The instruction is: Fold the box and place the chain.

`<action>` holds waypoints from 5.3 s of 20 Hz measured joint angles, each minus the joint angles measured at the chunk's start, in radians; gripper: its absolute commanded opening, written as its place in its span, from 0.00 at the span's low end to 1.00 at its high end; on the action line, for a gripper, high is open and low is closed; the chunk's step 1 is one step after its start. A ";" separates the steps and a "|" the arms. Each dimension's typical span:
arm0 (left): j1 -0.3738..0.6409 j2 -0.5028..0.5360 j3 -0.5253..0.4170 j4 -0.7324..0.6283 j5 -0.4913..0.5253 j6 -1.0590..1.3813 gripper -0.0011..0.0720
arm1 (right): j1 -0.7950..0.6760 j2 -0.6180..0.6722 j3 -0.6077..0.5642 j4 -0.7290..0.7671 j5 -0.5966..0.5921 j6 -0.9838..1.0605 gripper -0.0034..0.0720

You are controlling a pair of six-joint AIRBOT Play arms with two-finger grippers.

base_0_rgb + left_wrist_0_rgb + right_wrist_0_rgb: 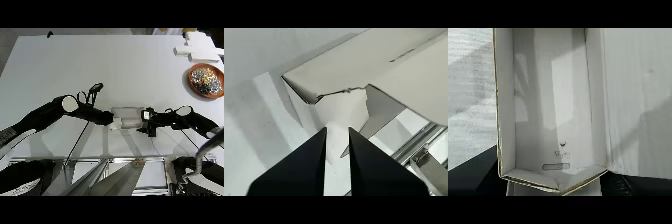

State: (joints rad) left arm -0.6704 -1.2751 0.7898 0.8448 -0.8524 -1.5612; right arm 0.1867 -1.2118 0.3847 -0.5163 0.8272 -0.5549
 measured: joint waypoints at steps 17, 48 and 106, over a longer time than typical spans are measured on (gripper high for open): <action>-0.037 0.021 0.110 0.246 -0.168 -0.199 0.40 | 0.000 0.000 0.000 -0.002 0.002 -0.002 0.49; 0.132 0.008 -0.117 -0.130 -0.023 0.157 0.40 | 0.000 0.000 0.000 0.000 0.000 0.000 0.49; -0.275 -0.353 0.473 0.596 -0.359 -0.816 0.47 | 0.000 0.000 0.000 0.000 -0.001 0.000 0.49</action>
State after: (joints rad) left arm -0.9455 -1.6279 1.2633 1.4410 -1.2110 -2.3768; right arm 0.1867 -1.2118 0.3843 -0.5163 0.8265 -0.5545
